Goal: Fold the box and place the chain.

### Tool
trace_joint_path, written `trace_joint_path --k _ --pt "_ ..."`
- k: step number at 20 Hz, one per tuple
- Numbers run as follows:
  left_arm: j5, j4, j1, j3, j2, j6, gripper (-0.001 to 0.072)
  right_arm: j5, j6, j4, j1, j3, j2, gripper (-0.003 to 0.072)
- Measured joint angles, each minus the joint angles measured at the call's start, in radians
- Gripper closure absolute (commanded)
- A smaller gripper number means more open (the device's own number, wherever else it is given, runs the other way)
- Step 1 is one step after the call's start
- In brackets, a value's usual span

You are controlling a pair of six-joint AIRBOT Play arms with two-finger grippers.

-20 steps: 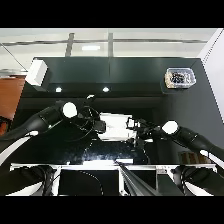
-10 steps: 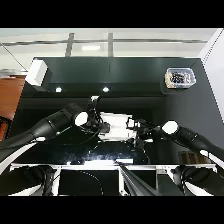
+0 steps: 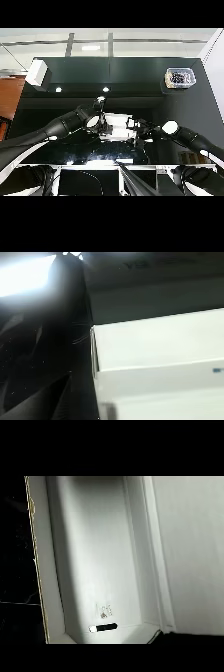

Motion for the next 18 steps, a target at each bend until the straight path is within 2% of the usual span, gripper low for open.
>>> trace_joint_path --k 10,12,15,17,18 --pt "0.02 0.018 -0.024 0.021 -0.034 -0.091 0.0326 0.0 0.0 0.0 0.0 0.0 0.0 0.0201" --pt "0.025 0.023 -0.025 0.022 -0.039 -0.101 0.0357 0.0 0.0 0.0 0.0 0.0 0.0 0.0201" --pt "0.03 0.029 -0.025 0.022 -0.047 -0.111 0.0359 0.0 0.0 0.0 0.0 0.0 0.0 0.0201" --pt "0.03 0.029 -0.025 0.022 -0.052 -0.117 0.0428 0.0 0.0 0.0 0.0 0.0 0.0 0.0201" --pt "0.029 0.029 -0.025 0.022 -0.053 -0.117 0.0429 0.0 0.0 0.0 0.0 0.0 0.0 0.0201"
